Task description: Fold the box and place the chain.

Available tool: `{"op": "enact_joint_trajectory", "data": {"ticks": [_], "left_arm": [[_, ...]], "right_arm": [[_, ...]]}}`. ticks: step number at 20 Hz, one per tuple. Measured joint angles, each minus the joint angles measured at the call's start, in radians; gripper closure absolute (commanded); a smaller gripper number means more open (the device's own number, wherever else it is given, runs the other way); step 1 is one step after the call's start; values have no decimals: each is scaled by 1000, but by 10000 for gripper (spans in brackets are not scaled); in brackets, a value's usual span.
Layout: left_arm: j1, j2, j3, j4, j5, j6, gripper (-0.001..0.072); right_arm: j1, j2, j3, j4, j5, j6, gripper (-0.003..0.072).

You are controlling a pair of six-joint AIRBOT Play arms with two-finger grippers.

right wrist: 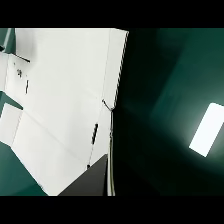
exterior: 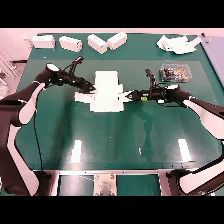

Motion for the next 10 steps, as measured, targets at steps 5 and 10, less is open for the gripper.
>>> {"op": "enact_joint_trajectory", "data": {"ticks": [5, 10], "left_arm": [[3, -47, 60, -31, -26, -22, 28], [4, -111, 101, -84, -80, -48, 134]], "right_arm": [[0, 1, 0, -1, 13, -10, 677], [0, 2, 0, -1, 19, -14, 677]]}}
